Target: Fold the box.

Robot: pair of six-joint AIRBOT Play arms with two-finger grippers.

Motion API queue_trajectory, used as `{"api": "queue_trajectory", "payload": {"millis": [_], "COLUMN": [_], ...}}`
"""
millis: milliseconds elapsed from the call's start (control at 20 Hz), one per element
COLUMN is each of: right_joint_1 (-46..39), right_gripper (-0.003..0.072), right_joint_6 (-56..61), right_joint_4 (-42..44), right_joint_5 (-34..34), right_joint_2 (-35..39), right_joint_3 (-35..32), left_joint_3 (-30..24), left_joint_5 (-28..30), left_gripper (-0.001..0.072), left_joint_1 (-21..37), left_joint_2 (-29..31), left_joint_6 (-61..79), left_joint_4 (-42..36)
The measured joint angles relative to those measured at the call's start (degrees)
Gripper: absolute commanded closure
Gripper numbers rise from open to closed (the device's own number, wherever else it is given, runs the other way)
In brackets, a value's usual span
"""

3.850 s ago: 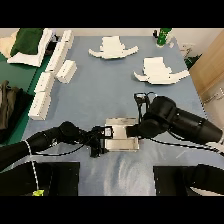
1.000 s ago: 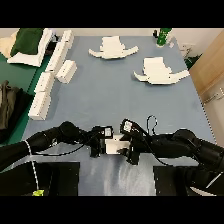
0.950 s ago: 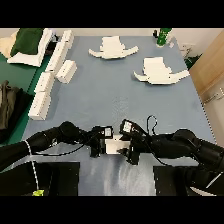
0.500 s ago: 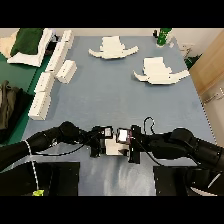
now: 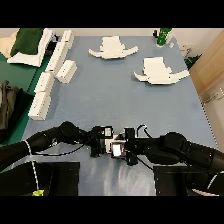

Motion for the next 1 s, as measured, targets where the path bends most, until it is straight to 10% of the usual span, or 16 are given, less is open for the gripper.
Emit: {"api": "queue_trajectory", "payload": {"millis": [1000], "right_joint_1": [0.5], "right_gripper": [0.0202], "right_joint_6": [0.0], "right_joint_4": [-9.5], "right_joint_5": [3.8], "right_joint_2": [-0.4], "right_joint_3": [2.2], "left_joint_3": [0.0], "left_joint_5": [0.1], "left_gripper": [0.0244], "left_joint_1": [0.0], "left_joint_2": [0.0], "left_joint_6": [0.0], "left_joint_4": [0.0]}}
